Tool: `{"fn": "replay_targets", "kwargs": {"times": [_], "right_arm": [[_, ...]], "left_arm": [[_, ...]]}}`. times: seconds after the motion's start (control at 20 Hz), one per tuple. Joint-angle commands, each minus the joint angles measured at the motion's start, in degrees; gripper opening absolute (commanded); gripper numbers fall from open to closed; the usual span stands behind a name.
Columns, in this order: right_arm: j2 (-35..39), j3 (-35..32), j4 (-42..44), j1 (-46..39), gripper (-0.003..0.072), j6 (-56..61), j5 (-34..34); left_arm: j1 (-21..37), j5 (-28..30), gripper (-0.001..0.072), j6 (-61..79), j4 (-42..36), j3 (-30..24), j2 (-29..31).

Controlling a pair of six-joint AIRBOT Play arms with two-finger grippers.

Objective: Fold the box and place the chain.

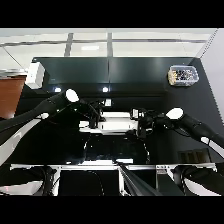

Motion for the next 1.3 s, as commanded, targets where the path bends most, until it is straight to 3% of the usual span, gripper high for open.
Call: {"fn": "replay_targets", "kwargs": {"times": [0.0,1.25], "right_arm": [[-2.12,0.00,0.20,-0.04,0.0707,-1.51,0.00],[-4.13,1.57,-8.55,2.34,0.0707,4.79,-0.50]], "left_arm": [[0.04,0.07,0.0023,-0.39,-0.04,0.04,-0.90],[0.07,0.22,0.0023,-0.39,-0.17,0.04,-0.94]]}}
